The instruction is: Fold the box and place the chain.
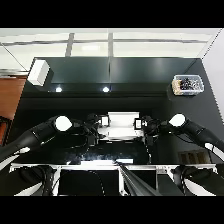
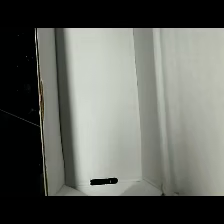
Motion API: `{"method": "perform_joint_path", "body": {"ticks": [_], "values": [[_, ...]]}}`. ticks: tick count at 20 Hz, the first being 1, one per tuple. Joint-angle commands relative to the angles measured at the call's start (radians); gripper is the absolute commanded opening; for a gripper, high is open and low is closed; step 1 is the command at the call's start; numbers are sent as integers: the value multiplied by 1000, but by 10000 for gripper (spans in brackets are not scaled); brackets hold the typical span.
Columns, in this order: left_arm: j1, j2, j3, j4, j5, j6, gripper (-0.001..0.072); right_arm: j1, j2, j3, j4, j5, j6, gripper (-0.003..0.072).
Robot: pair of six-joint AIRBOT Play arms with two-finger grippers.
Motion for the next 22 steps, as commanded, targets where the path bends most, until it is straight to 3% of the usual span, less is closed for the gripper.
{"method": "perform_joint_path", "body": {"ticks": [1, 2, 12, 13, 22], "values": [[-28, -14, 0, -50, 6, 3, 413, 0, 1, 1, 0, 0, 0, 124], [-27, -14, 0, -50, -7, 4, 345, 0, 1, 1, 0, 0, 0, 125], [-27, -20, 14, -48, 1, 3, 328, 0, 1, 1, 0, 0, 0, 125], [-27, -21, 14, -58, 1, 3, 266, 0, 1, 1, 0, 0, 0, 125], [-27, -68, 15, -231, 21, 15, 267, 0, 1, 1, 0, 0, 0, 124]]}}
